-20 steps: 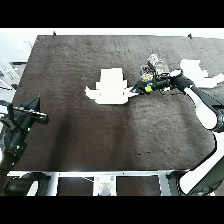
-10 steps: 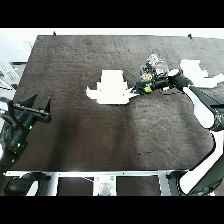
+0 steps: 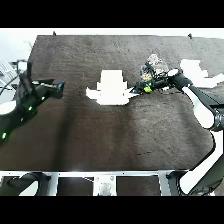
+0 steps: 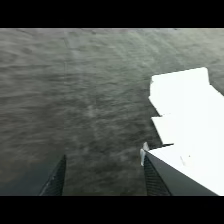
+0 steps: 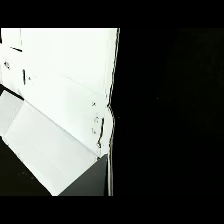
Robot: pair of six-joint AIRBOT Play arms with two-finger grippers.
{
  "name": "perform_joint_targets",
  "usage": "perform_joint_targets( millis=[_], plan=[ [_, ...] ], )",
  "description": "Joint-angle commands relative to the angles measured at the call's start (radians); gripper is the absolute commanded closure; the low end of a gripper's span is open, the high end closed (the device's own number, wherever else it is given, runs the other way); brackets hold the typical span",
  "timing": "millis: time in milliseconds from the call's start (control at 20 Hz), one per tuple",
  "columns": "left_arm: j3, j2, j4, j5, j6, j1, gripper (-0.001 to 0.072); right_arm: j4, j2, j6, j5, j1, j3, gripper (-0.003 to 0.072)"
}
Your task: Fold the box and place the chain.
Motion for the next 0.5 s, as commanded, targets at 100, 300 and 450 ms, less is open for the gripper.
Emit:
perform_joint_targets(
  millis=[100, 300, 450],
  plan=[
    [0.426, -0.399, 0.425, -0.437, -0.494, 0.066, 0.0184, 0.000, 0.000, -0.009, 0.000, 0.001, 0.001, 0.0682],
    [0.760, -0.640, 0.584, -0.765, -0.714, 0.124, 0.0184, 0.000, 0.000, -0.009, 0.000, 0.001, 0.001, 0.0682],
    [0.905, -0.723, 0.633, -0.821, -0.800, 0.116, 0.0185, 0.001, 0.000, -0.008, 0.000, 0.003, 0.001, 0.0680]
  ],
)
